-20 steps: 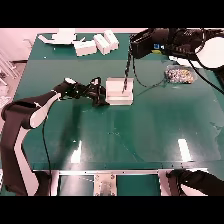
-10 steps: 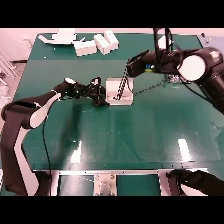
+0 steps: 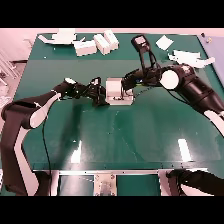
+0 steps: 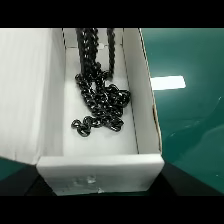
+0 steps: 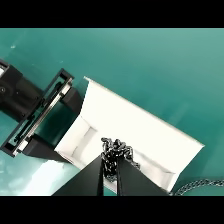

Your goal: Fold the box and place the chain.

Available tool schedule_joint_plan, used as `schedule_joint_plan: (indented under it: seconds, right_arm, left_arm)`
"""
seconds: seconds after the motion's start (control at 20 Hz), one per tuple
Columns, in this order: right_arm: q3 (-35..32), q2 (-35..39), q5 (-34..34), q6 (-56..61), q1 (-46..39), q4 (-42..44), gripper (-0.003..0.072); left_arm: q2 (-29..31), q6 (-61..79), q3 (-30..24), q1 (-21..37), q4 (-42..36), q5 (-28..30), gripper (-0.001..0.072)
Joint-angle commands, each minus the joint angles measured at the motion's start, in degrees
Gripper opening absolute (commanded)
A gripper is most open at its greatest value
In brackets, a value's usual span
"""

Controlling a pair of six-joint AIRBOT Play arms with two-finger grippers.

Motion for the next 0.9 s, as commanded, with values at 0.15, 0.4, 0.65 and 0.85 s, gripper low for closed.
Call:
schedule_joint_plan:
  seconds: [0.15,0.4,0.65,0.85]
  right_arm:
    - [-1.9,-5.5,1.0,0.0,0.0,2.4,0.0008]
    - [-2.3,-9.2,0.7,0.0,0.0,3.0,0.0008]
    - [-2.3,-11.0,-0.4,0.0,-0.1,1.8,0.0283]
    - [-1.5,-10.8,-0.6,0.0,-1.8,1.0,0.0313]
  left_arm:
    - [0.0,0.0,0.0,0.0,0.0,0.0,0.0509]
    - [0.0,0.0,0.0,0.0,0.0,0.0,0.0509]
    - [0.0,0.0,0.0,0.0,0.0,0.0,0.0509]
    - [0.0,0.0,0.0,0.0,0.0,0.0,0.0509]
